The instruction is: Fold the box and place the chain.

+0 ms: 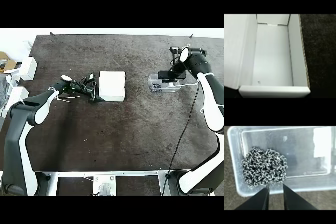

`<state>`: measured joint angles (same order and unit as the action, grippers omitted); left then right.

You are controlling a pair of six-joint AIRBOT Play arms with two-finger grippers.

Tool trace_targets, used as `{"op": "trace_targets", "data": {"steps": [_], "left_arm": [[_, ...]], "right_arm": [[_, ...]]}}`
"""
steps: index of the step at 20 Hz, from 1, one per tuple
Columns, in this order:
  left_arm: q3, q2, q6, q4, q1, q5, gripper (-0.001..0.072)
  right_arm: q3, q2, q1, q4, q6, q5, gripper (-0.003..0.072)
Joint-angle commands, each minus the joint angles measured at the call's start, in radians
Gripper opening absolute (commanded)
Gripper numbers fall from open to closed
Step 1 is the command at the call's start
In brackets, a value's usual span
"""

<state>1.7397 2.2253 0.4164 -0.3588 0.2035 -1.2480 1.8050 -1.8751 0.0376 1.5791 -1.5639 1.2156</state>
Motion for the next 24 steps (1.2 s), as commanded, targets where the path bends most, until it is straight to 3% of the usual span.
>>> {"op": "trace_targets", "data": {"steps": [1,6,18,19,20,22,24], "left_arm": [[0.0,0.0,0.0,0.0,0.0,0.0,0.0287],[0.001,0.0,0.0,0.0,0.0,0.0,0.0287],[0.0,0.0,0.0,0.0,0.0,0.0,0.0287],[0.0,0.0,0.0,0.0,0.0,0.0,0.0287],[0.0,0.0,0.0,0.0,0.0,0.0,0.0287],[0.0,0.0,0.0,0.0,0.0,0.0,0.0287],[0.001,0.0,0.0,0.0,0.0,0.0,0.0287]], "right_arm": [[-0.004,-0.045,0.009,-0.068,0.028,-0.035,0.0209],[-0.004,-0.051,0.009,-0.085,0.027,-0.113,0.0209],[-0.004,-0.103,0.003,-0.089,0.027,-0.076,0.0208],[-0.004,-0.103,0.003,-0.089,0.028,-0.077,0.0196],[-0.004,-0.102,0.003,-0.089,0.027,-0.08,0.0075],[-0.004,-0.101,0.003,-0.088,0.027,-0.079,0.007],[-0.003,-0.095,0.003,-0.088,0.027,-0.079,0.0007]]}}
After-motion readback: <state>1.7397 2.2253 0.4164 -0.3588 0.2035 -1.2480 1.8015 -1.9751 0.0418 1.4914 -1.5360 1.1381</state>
